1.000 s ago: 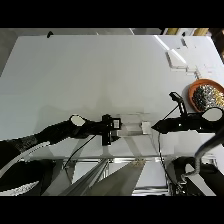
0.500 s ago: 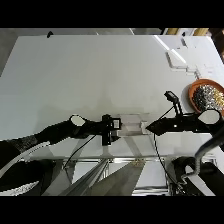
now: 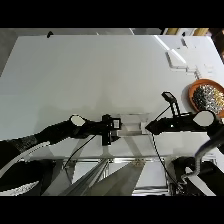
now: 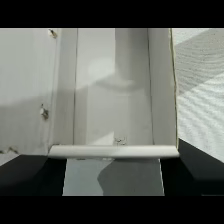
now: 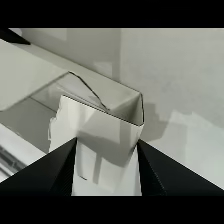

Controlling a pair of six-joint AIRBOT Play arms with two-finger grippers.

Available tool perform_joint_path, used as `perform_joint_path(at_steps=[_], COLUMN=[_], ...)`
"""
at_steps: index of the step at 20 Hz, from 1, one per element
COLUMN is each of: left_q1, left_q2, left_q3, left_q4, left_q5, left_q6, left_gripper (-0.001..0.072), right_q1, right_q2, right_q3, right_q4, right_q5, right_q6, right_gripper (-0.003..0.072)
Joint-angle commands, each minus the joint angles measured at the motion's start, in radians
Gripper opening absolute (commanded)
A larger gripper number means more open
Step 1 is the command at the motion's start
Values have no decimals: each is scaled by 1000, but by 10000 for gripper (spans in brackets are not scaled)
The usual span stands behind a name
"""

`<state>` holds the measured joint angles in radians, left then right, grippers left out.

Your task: Fold the box and place the chain.

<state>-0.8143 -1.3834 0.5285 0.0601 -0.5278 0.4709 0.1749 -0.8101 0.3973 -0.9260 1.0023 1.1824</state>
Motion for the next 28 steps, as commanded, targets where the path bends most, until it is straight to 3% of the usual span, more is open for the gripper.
perform_joint_path(at_steps=[1, 12, 21, 23, 26, 28], left_q1=[0, 0, 0, 0, 0, 0], left_q2=[1, 1, 1, 1, 1, 1], left_q3=[0, 0, 0, 0, 0, 0], left_q4=[0, 0, 0, 0, 0, 0], left_q5=[0, 0, 0, 0, 0, 0], left_q6=[0, 0, 0, 0, 0, 0], left_gripper=[273, 273, 273, 273, 273, 273], right_q1=[105, 351, 428, 428, 428, 429], right_q2=[-5, -180, -290, -290, -290, -290], right_q3=[29, 157, 205, 205, 205, 205], right_q4=[-83, -372, -468, -478, -483, -483], right_q5=[-58, -58, -56, -67, -78, -77], right_q6=[187, 629, 835, 837, 859, 859], right_gripper=[413, 395, 389, 278, 256, 197])
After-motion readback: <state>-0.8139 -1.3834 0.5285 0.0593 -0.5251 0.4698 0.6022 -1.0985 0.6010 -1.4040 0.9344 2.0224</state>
